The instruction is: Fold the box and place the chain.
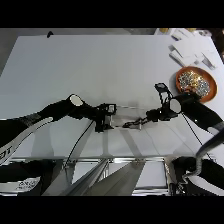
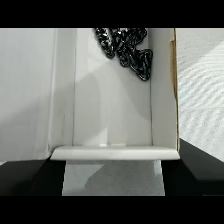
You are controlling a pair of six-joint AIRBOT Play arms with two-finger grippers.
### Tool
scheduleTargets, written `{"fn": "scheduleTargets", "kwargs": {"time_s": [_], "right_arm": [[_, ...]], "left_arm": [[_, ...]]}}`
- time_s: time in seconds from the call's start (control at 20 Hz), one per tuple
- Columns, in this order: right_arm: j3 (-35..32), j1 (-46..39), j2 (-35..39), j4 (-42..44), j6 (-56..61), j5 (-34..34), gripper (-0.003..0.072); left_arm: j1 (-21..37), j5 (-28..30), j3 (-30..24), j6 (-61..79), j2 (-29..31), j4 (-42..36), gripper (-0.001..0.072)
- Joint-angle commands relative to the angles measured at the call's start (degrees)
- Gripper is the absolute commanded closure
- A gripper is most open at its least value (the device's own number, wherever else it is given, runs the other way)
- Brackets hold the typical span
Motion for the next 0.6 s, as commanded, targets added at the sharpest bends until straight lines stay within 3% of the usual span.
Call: {"fn": "scheduleTargets", "kwargs": {"time_s": [0.0,0.35,0.55], "right_arm": [[0.00,-0.02,-2.43,-0.15,1.05,-2.38,0.0397],[0.00,-0.02,-3.52,-0.11,1.49,-2.19,0.0438],[0.00,-0.02,-3.72,0.11,1.97,1.40,0.0528]], "left_arm": [[0.00,0.00,0.00,0.02,0.02,0.00,0.0559],[0.00,0.00,0.00,0.02,0.02,0.00,0.0559],[0.00,0.00,0.00,0.02,0.04,0.00,0.0559]]}}
